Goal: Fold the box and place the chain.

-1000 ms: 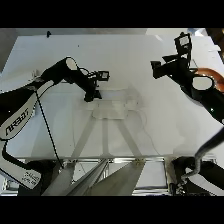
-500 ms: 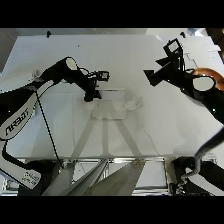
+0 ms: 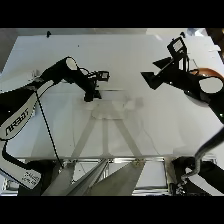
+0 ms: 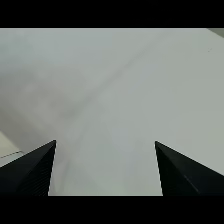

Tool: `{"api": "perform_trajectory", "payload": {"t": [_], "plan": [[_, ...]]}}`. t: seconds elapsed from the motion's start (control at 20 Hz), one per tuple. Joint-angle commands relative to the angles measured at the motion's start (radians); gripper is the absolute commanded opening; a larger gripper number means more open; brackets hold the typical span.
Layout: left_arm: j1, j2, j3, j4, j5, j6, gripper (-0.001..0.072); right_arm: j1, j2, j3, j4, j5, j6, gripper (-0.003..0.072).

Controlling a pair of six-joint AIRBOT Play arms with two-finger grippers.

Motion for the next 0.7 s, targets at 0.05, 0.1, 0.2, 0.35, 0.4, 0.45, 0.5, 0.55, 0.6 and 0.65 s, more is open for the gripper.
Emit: {"api": "perform_trajectory", "payload": {"t": [0.05,0.1,0.2,0.35,0.4,0.45,0.5,0.55,0.6,0.65], "plan": [[0.0,0.001,0.001,0.0,-0.002,0.0,0.0013,0.001,0.009,0.032,-0.049,0.306,-0.001,0.0692],[0.0,0.001,0.001,0.0,-0.002,0.0,0.0013,0.001,0.015,0.053,-0.07,0.389,-0.048,0.0692],[0.0,0.001,0.001,0.0,-0.002,0.0,0.0013,0.001,0.048,0.066,-0.066,0.45,-0.139,0.0692],[0.0,0.001,0.001,0.0,-0.002,0.0,0.0013,0.061,0.121,0.063,-0.231,0.428,-0.158,0.0692],[0.0,0.001,0.001,0.0,-0.002,0.0,0.0013,0.087,0.139,0.058,-0.292,0.428,-0.145,0.0692],[0.0,0.001,0.001,0.0,-0.002,0.0,0.0013,0.114,0.155,0.045,-0.336,0.43,-0.127,0.0692],[0.0,0.001,0.001,0.0,-0.002,0.0,0.0013,0.138,0.168,0.024,-0.36,0.429,-0.123,0.0692],[0.0,0.001,0.001,0.0,-0.002,0.0,0.0013,0.165,0.177,-0.011,-0.368,0.428,-0.124,0.0692],[0.0,0.001,0.001,0.0,-0.002,0.0,0.0013,0.194,0.183,-0.055,-0.372,0.418,-0.125,0.0692],[0.0,0.001,0.001,0.0,-0.002,0.0,0.0013,0.222,0.185,-0.102,-0.373,0.396,-0.126,0.0692]]}}
